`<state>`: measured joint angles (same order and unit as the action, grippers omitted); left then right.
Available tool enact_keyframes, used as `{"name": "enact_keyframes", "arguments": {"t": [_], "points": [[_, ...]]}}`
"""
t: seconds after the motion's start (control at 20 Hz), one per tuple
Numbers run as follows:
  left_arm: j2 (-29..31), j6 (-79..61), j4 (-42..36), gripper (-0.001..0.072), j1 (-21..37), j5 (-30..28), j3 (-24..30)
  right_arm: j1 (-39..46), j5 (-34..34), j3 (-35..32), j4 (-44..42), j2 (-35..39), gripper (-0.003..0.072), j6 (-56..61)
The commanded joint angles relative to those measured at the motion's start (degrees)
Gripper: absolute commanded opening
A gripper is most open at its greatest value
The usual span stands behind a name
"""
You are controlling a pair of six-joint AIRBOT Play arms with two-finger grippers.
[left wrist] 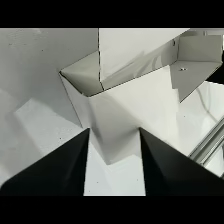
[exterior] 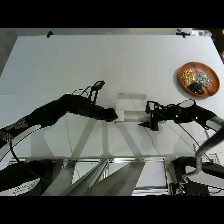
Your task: Fold the box and place the chain.
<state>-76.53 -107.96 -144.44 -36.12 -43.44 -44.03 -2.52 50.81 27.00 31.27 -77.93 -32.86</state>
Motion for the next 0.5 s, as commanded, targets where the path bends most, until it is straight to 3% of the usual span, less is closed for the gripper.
{"name": "enact_keyframes", "arguments": {"t": [0.0,0.3,0.45], "points": [[0.0,0.15,-0.24,0.0403,-0.04,0.02,-0.04,-0.02,0.02,0.0,-0.02,-0.04,0.0412,0.0],[-0.5,3.65,0.09,0.0416,-0.04,1.09,-1.51,-0.02,0.02,0.0,-0.02,-0.04,0.0412,0.0],[-2.97,8.61,2.43,0.0416,-0.04,-2.32,-5.38,-0.02,0.0,0.0,0.0,-0.04,0.0412,0.0]]}}
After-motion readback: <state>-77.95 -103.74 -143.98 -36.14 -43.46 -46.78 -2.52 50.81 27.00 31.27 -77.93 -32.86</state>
